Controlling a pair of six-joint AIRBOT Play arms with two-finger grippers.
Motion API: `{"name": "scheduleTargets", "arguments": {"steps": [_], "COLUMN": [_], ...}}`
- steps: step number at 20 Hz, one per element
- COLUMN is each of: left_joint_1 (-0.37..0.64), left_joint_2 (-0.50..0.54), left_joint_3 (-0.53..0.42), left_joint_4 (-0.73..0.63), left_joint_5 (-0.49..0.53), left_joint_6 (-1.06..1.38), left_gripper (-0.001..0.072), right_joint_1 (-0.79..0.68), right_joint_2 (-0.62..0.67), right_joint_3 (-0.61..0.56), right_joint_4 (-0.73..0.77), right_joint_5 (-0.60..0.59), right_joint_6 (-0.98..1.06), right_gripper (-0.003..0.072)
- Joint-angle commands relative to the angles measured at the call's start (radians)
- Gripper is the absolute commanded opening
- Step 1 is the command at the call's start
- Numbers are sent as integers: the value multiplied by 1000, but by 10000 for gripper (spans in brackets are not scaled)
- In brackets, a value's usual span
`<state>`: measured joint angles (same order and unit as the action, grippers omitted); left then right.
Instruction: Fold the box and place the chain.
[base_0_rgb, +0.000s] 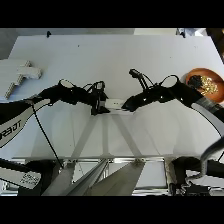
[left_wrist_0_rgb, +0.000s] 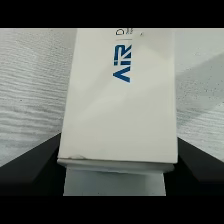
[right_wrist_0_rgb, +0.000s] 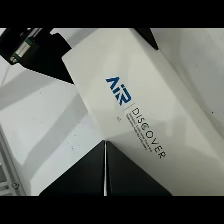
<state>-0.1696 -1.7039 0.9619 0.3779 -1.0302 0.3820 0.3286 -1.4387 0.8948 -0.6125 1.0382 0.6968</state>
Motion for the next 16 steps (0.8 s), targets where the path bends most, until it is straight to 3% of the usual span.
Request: {"name": "scheduleTargets", "arguments": {"steps": [1, 10, 16], "left_joint_1": [0, 0, 0], "left_joint_2": [1, 1, 1], "left_joint_3": [0, 0, 0], "left_joint_4": [-4, -4, -4], "left_joint_5": [1, 1, 1], "left_joint_6": [-5, -5, -5], "left_gripper": [456, 456, 456], "right_joint_1": [13, 21, 69], "right_joint_2": [-11, -6, 87], "right_joint_3": [-5, -4, -3], "right_joint_4": [-45, -105, 127], "right_joint_5": [-21, -20, -108], "right_joint_6": [42, 118, 27], "right_gripper": [11, 11, 11]}}
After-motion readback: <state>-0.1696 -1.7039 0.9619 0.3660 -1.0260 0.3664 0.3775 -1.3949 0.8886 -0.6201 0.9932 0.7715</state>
